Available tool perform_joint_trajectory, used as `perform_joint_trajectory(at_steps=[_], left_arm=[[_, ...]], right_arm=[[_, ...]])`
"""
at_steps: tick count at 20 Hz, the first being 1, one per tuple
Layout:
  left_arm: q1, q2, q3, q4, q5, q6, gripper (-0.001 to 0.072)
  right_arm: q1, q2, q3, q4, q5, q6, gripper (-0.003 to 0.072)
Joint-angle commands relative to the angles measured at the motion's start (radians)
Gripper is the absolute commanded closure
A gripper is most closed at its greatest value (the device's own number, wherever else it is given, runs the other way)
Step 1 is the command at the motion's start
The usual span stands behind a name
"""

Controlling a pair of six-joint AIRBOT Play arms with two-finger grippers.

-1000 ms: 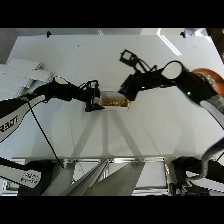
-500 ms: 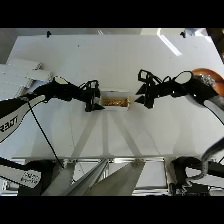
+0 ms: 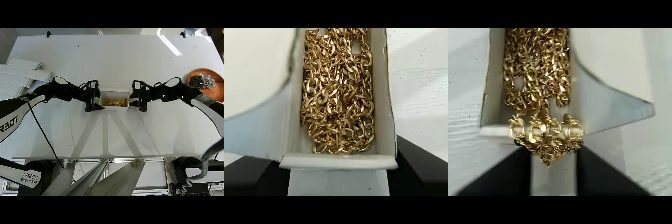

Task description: Fold the box and place the chain.

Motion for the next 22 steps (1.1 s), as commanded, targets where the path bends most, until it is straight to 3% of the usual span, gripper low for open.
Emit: perform_joint_trajectory(at_steps=[1, 6, 15, 22], left_arm=[[0.000, 0.001, 0.000, -0.001, 0.002, -0.001, 0.0336], [0.000, 0.001, 0.000, -0.001, 0.002, -0.001, 0.0336], [0.000, 0.001, 0.000, -0.001, 0.002, -0.001, 0.0336], [0.000, 0.001, 0.000, -0.001, 0.002, -0.001, 0.0336]], right_arm=[[0.019, -0.011, -0.001, 0.016, 0.002, -0.026, 0.0677], [0.019, 0.019, -0.001, 0.003, 0.005, -0.017, 0.0677], [0.019, 0.172, -0.001, -0.159, 0.007, 0.192, 0.0677], [0.050, 0.217, -0.001, -0.013, 0.079, 0.191, 0.0677]])
